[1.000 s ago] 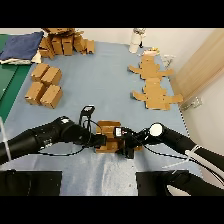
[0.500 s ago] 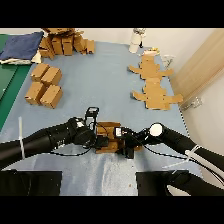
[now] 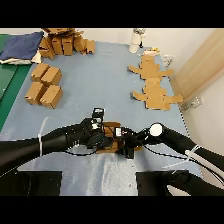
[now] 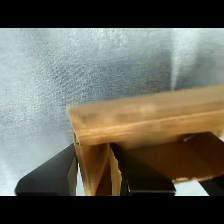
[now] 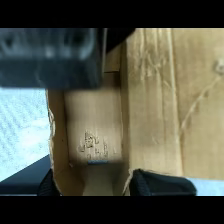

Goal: Fold the box.

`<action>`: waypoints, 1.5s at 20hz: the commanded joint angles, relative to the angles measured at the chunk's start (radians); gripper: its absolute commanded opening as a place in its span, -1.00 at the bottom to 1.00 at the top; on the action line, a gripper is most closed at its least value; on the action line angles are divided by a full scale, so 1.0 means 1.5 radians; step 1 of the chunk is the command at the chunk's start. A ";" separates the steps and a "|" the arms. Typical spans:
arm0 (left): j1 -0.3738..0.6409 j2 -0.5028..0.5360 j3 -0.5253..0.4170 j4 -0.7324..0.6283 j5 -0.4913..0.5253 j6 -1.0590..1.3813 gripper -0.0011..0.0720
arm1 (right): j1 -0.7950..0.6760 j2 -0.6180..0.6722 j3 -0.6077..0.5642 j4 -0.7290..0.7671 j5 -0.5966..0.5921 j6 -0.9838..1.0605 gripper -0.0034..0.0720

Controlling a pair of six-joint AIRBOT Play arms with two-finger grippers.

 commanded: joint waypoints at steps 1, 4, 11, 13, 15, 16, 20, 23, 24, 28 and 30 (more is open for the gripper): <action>-0.003 -0.015 0.008 -0.021 -0.006 -0.006 -0.14 | 0.000 0.001 0.000 0.000 0.000 0.000 0.41; -0.003 -0.015 0.008 -0.020 -0.003 -0.006 -0.93 | 0.000 0.001 0.000 0.000 0.000 0.000 0.41; -0.003 -0.015 0.008 -0.036 0.019 -0.006 -0.94 | 0.000 0.001 0.000 0.000 0.000 0.001 0.41; -0.003 -0.015 0.008 -0.046 0.022 -0.006 -0.94 | 0.000 0.001 0.000 0.000 0.000 0.001 0.41; -0.003 -0.015 0.008 -0.049 0.033 -0.006 -0.72 | 0.000 0.001 0.000 0.000 0.000 0.000 0.41; -0.003 -0.014 0.008 -0.051 0.038 -0.006 0.17 | 0.000 0.001 0.000 0.000 0.000 0.000 0.41; -0.003 -0.014 0.023 -0.053 0.031 -0.003 0.48 | 0.000 0.001 0.000 0.000 0.000 0.000 0.41; -0.002 -0.010 0.033 -0.048 0.016 0.004 0.48 | 0.000 0.001 0.000 0.000 0.000 0.000 0.41; -0.001 -0.005 0.033 -0.042 0.003 0.004 0.48 | 0.000 0.001 0.000 0.000 0.000 0.001 0.41; 0.003 0.025 0.033 -0.010 -0.037 0.004 0.48 | 0.000 0.001 0.000 0.000 0.000 0.001 0.41; 0.005 0.034 0.033 0.002 -0.037 0.004 0.47 | 0.000 0.001 0.000 0.000 0.000 0.000 0.41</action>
